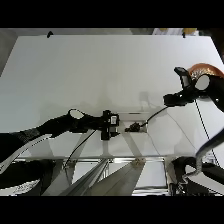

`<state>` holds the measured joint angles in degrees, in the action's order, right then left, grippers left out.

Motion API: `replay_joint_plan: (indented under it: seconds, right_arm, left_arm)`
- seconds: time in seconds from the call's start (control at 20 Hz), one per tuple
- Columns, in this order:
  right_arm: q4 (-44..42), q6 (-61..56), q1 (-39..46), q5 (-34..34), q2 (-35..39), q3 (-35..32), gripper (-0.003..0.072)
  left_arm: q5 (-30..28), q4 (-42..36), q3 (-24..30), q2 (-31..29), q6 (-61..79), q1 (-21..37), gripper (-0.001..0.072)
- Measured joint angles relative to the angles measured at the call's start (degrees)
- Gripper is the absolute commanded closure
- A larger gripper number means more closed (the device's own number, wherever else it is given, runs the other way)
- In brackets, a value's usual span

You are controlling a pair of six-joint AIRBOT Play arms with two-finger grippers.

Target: Fold the box and place the chain.

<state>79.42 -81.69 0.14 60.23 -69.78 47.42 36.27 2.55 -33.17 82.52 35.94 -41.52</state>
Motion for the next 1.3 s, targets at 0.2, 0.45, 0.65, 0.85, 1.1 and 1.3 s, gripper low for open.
replay_joint_plan:
  seconds: [0.2, 0.45, 0.65, 0.85, 1.1, 1.3]
  right_arm:
    - [-0.07, -1.99, 0.0, -0.74, -0.39, -1.4, 0.0341]
    - [0.07, -6.84, 0.0, -1.68, -2.49, -1.88, 0.0369]
    - [0.35, -10.01, 0.02, -2.86, -3.61, -1.99, 0.0424]
    - [2.36, -12.52, 0.0, -4.5, -3.93, -2.05, 0.0425]
    - [4.22, -14.34, 0.02, -5.95, -4.0, -2.05, 0.0425]
    - [5.09, -15.26, 0.0, -6.91, -4.0, -2.05, 0.0425]
  left_arm:
    - [0.0, 0.0, 0.0, 0.0, 0.0, 0.0, 0.0561]
    - [0.0, 0.02, 0.0, 0.0, 0.0, 0.0, 0.0561]
    - [0.0, 0.0, 0.0, 0.0, 0.0, 0.0, 0.0561]
    - [0.0, 0.0, 0.0, 0.0, 0.0, 0.0, 0.0561]
    - [0.0, 0.02, 0.0, 0.0, 0.0, 0.0, 0.0561]
    - [-0.02, 0.02, 0.0, 0.0, 0.0, 0.0, 0.0561]
